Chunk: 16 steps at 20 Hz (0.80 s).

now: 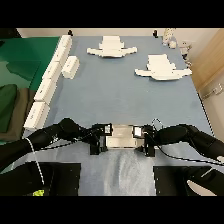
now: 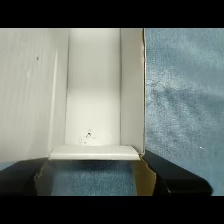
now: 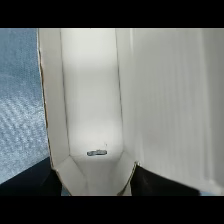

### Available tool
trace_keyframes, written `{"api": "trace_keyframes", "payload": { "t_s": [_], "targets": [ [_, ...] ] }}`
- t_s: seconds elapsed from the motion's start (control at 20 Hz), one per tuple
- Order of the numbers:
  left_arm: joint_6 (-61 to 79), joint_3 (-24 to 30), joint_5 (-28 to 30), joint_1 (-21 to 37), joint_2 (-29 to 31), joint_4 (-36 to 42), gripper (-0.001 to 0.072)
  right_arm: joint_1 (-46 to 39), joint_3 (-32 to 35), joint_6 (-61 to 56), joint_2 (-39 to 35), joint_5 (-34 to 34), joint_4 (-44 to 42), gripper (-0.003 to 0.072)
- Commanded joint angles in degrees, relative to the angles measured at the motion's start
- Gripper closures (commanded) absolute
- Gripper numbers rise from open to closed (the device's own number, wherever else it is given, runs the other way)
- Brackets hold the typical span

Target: Fold the box.

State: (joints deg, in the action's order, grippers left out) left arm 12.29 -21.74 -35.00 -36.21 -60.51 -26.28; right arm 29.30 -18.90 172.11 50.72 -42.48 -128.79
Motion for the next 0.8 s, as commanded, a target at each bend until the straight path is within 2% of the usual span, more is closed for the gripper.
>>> {"api": "trace_keyframes", "payload": {
  "t_s": [0.0, 0.15, 0.75],
  "targets": [
    [2.45, 0.61, 0.13, -0.66, 0.46, 2.29, 0.0020, -0.02, -0.04, 0.00, -0.04, -0.02, 0.00, 0.0170],
    [4.81, 0.63, 0.85, -1.09, 0.39, 5.27, 0.0020, -0.02, -0.04, 0.00, -0.02, -0.02, -0.02, 0.0170],
    [3.98, 0.63, 1.68, -1.33, -0.55, 4.52, 0.0021, -0.02, -0.04, 0.00, -0.02, -0.02, 0.00, 0.0170]
  ]
}}
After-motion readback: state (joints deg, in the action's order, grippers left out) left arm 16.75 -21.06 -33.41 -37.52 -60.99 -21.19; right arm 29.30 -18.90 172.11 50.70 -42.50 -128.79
